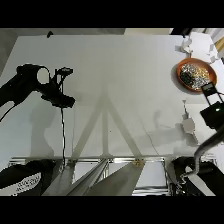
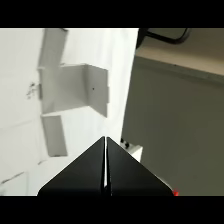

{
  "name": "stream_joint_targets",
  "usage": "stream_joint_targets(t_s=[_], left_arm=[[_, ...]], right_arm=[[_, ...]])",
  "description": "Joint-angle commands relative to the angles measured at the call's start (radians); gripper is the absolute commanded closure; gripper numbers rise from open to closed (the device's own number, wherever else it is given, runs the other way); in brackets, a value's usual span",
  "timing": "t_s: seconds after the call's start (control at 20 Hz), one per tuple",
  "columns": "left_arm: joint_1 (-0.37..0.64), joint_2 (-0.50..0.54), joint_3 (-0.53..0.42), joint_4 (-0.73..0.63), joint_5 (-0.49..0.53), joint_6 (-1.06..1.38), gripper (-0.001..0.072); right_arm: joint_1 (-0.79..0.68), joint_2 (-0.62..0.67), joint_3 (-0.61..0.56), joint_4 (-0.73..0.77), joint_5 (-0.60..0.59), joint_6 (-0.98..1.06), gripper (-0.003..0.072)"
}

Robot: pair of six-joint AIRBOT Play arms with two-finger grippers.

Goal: Fold the box and place the chain.

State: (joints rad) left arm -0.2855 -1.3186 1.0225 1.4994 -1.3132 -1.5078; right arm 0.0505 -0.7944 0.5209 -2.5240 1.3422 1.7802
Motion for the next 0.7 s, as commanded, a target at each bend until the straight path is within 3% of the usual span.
stream_joint_targets(t_s=[0.0,0.05,0.1,0.15,0.2,0.4,0.45,0.65], left_arm=[[-0.001,0.000,0.000,0.000,0.000,0.000,0.0699],[-0.001,0.000,0.000,0.001,0.000,0.000,0.0699],[-0.001,0.000,0.000,0.000,0.000,0.000,0.0699],[-0.001,0.000,0.000,0.000,0.000,0.000,0.0699],[-0.001,0.000,0.000,0.000,0.000,0.000,0.0699],[-0.001,0.000,0.000,0.000,0.000,0.000,0.0699],[-0.001,0.000,0.000,0.000,0.000,0.000,0.0699],[-0.001,0.000,0.000,0.000,0.000,0.000,0.0699]], right_arm=[[-0.282,-0.009,0.011,-0.044,-0.201,-0.058,0.0672],[-0.337,-0.021,0.011,-0.029,-0.230,-0.057,0.0624],[-0.374,-0.039,0.011,-0.015,-0.255,-0.058,0.0461],[-0.397,-0.066,0.011,-0.003,-0.276,-0.059,0.0207],[-0.403,-0.097,0.011,-0.002,-0.286,-0.073,0.0086],[-0.403,-0.224,0.011,-0.004,-0.312,-0.137,0.0112],[-0.403,-0.252,0.011,-0.005,-0.312,-0.137,0.0168],[-0.428,-0.343,0.011,-0.046,-0.320,-0.046,0.0201]])
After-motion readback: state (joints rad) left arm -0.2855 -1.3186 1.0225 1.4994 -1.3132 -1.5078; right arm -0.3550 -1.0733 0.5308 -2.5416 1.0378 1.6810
